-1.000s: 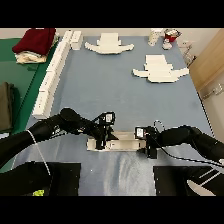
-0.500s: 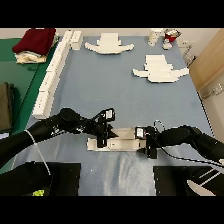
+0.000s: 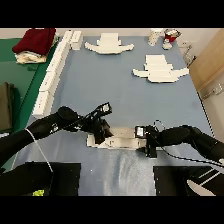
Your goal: Fold the box.
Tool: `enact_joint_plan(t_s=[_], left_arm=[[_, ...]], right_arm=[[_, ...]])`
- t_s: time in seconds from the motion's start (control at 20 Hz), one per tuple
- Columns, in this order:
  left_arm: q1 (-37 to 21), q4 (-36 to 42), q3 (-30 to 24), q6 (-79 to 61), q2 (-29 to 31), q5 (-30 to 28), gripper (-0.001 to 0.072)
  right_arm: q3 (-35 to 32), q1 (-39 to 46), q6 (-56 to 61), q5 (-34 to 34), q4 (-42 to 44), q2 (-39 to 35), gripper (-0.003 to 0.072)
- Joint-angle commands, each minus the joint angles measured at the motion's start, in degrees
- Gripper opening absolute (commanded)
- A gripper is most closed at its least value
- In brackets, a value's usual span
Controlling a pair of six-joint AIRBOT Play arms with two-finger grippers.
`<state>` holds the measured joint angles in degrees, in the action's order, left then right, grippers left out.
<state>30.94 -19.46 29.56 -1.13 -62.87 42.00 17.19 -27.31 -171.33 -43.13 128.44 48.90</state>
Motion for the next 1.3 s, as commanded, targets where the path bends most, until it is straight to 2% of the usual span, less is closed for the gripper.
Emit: enact_joint_plan(t_s=[0.0, 0.25, 0.4, 0.45, 0.5, 0.55, 0.65, 0.75, 0.85, 1.0, 1.1, 1.25], left_arm=[[-0.3, 1.3, 0.1, 0.8, 0.1, 5.1, 0.0432], [-0.7, -0.3, 0.2, 7.3, 1.4, 5.2, 0.0433], [-3.4, -8.8, 0.2, 19.7, 6.9, 6.3, 0.0431], [-4.7, -12.9, 0.2, 24.9, 9.2, 7.8, 0.0357], [-6.1, -17.3, 0.2, 30.7, 11.8, 10.4, 0.0151], [-7.4, -21.4, 0.2, 34.9, 14.3, 13.8, 0.0016], [-8.5, -25.0, 0.2, 43.3, 17.7, 19.5, 0.0016], [-6.7, -20.6, -0.1, 52.5, 18.3, 23.5, 0.0016], [-0.7, -13.9, -1.1, 56.0, 17.4, 20.1, 0.0016], [9.1, -7.0, 0.0, 57.5, 12.9, 8.3, 0.0016], [9.8, -5.8, 4.2, 57.6, 8.0, 6.2, 0.0016], [5.5, -5.9, 11.7, 57.6, 0.9, 6.1, 0.0016]], right_arm=[[0.0, 0.0, -0.2, -0.4, -0.1, 0.0, 0.0506], [0.0, 0.0, -0.2, -0.4, -0.1, 0.0, 0.0506], [0.0, 0.0, -0.2, -0.4, -0.1, 0.0, 0.0506], [0.0, 0.0, -0.2, -0.4, -0.1, 0.0, 0.0506], [0.0, 0.0, -0.2, -0.4, -0.1, 0.0, 0.0506], [0.0, 0.0, -0.2, -0.4, -0.1, 0.0, 0.0506], [0.0, 0.0, -0.2, -0.4, -0.1, 0.0, 0.0506], [0.0, 0.0, -0.2, -0.4, -0.1, 0.0, 0.0506], [0.0, 0.0, -0.2, -0.4, -0.1, 0.0, 0.0506], [0.0, 0.0, -0.2, -0.4, -0.1, 0.0, 0.0506], [0.0, 0.0, -0.2, -0.4, -0.1, 0.0, 0.0506], [0.0, 0.0, -0.2, -0.4, -0.1, 0.0, 0.0506]])
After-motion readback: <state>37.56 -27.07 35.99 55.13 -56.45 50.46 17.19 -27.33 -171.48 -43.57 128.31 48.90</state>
